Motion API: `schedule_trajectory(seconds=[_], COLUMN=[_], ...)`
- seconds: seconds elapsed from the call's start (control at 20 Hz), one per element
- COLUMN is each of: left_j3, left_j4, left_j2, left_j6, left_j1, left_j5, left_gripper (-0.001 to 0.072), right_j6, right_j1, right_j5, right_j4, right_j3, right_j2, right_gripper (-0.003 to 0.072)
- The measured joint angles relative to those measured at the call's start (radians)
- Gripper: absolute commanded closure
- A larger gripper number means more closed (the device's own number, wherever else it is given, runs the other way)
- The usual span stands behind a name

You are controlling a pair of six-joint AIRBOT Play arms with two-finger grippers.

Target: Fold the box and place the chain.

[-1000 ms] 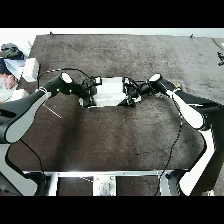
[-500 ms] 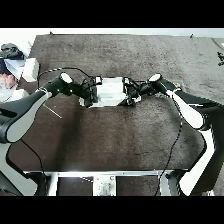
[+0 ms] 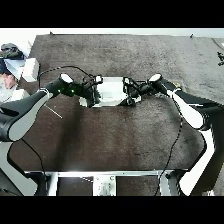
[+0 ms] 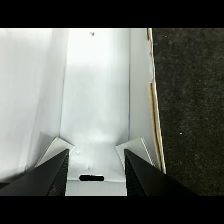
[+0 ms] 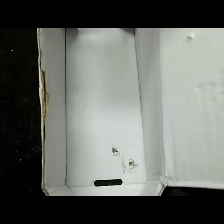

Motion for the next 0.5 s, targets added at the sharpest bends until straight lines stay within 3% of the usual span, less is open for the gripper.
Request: schedule_trajectory(seconds=[0.3,0.35,0.4,0.45,0.5], left_j3=[0.000,0.000,0.000,0.001,0.001], left_j4=[-0.043,-0.048,-0.052,-0.057,-0.059], left_j2=[-0.005,-0.008,-0.011,-0.013,-0.014], left_j6=[0.048,0.060,0.069,0.074,0.074], left_j1=[0.000,0.000,0.000,0.001,0.003], left_j5=[-0.023,-0.026,-0.024,-0.021,-0.021], left_gripper=[0.0311,0.0197,0.0130,0.0106,0.0026], right_j6=[-0.001,-0.001,-0.002,-0.002,-0.002], right_j1=[0.000,0.000,0.000,0.000,0.000], right_j5=[0.000,0.000,0.000,0.000,0.000], right_j4=[0.000,-0.001,-0.001,-0.002,-0.002], right_j3=[0.000,0.000,0.000,0.000,0.000], right_j2=[0.000,0.000,0.000,0.000,0.000], right_gripper=[0.0151,0.0151,0.0151,0.0151,0.0151])
